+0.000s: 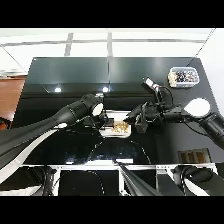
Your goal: Fold the box and place the chain.
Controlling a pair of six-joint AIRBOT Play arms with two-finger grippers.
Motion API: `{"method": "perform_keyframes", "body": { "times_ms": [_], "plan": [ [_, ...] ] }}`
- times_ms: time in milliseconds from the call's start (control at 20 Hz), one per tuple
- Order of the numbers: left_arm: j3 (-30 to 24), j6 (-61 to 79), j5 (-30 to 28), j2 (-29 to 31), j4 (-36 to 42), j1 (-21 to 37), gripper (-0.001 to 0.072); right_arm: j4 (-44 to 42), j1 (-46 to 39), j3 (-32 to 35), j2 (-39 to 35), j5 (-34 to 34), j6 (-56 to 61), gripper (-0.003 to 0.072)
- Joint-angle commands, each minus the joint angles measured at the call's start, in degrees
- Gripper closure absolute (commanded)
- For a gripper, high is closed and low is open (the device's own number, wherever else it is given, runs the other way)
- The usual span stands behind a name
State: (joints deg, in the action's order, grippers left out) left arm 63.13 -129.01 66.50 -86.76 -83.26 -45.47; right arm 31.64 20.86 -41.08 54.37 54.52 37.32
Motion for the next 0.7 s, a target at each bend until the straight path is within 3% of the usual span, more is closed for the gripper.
{"method": "perform_keyframes", "body": {
  "times_ms": [0,150,300,500,550,600,650],
  "plan": [
    [0.00,-0.02,-0.02,0.00,0.22,0.07,0.0681,6.14,-2.80,-0.94,-0.39,0.87,1.49,0.0334],
    [0.00,-0.02,0.04,-0.02,0.24,0.07,0.0680,16.00,-11.91,-1.46,-2.99,5.05,1.51,0.0335],
    [0.00,0.00,1.81,0.00,0.57,0.07,0.0680,16.22,-18.43,-1.44,-3.39,10.84,1.51,0.0336],
    [0.15,-1.42,3.15,0.17,1.18,0.07,0.0678,15.80,-18.67,-1.42,-3.39,12.31,1.18,0.0336],
    [0.59,-2.58,3.19,0.28,0.90,0.02,0.0606,15.47,-18.25,-1.42,-3.39,12.24,1.18,0.0336],
    [1.11,-3.78,3.08,0.81,0.26,-0.22,0.0345,15.39,-17.86,-1.42,-3.39,12.41,1.20,0.0336],
    [1.70,-5.51,3.21,1.55,-1.11,-0.61,0.0179,15.39,-17.75,-1.42,-3.39,12.63,1.20,0.0336]
  ]
}}
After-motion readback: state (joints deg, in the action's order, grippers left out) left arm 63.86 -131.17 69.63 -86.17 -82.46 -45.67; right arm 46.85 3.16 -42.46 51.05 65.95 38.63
